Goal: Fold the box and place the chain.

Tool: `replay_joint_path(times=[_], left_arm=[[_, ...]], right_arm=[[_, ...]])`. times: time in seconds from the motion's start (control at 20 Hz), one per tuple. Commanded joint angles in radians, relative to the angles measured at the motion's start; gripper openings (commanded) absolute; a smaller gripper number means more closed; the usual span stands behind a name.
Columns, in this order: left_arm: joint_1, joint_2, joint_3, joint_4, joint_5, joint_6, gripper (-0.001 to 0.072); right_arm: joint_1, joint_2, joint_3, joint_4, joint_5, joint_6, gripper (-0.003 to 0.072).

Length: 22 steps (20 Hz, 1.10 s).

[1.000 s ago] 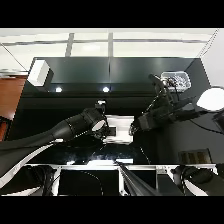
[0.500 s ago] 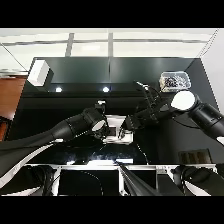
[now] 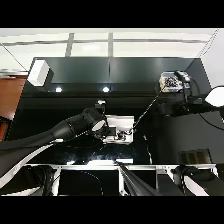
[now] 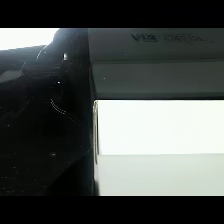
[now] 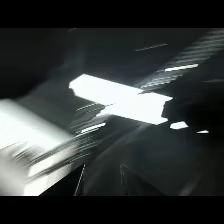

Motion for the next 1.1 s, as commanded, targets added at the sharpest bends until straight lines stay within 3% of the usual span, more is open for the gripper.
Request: replay_joint_path(times=[0.0, 0.2, 0.4, 0.6, 0.7, 0.75, 0.8, 0.9, 0.95, 1.05], left_arm=[[0.000, 0.000, 0.000, 0.000, 0.001, 0.000, 0.0033], [0.000, 0.000, 0.000, 0.000, 0.001, 0.000, 0.0033], [0.000, 0.000, 0.000, 0.000, 0.001, 0.000, 0.0033], [0.000, 0.000, 0.000, 0.000, 0.001, 0.000, 0.0033], [0.000, 0.000, 0.000, 0.000, 0.001, 0.000, 0.0033], [0.000, 0.000, 0.000, 0.000, 0.001, 0.000, 0.0033], [0.000, 0.000, 0.000, 0.000, 0.001, 0.000, 0.0033], [0.000, 0.000, 0.000, 0.000, 0.001, 0.000, 0.0033], [0.000, 0.000, 0.000, 0.000, 0.001, 0.000, 0.0033], [0.000, 0.000, 0.000, 0.000, 0.001, 0.000, 0.0033]], right_arm=[[-0.104, -0.019, -0.084, -0.240, -0.303, 0.141, 0.0704], [-0.115, -0.206, -0.049, -0.158, -0.575, 0.237, 0.0704], [-0.115, -0.460, 0.103, -0.020, -0.552, 0.295, 0.0704], [-0.113, -0.587, 0.201, 0.041, -0.537, 0.383, 0.0699], [-0.113, -0.595, 0.209, 0.039, -0.569, 0.389, 0.0535], [-0.113, -0.595, 0.209, 0.039, -0.578, 0.389, 0.0487], [-0.113, -0.595, 0.209, 0.038, -0.578, 0.388, 0.0486], [-0.113, -0.594, 0.209, 0.034, -0.560, 0.378, 0.0106], [-0.113, -0.594, 0.209, 0.036, -0.544, 0.364, 0.0004], [-0.114, -0.578, 0.209, 0.035, -0.479, 0.347, 0.0011]])
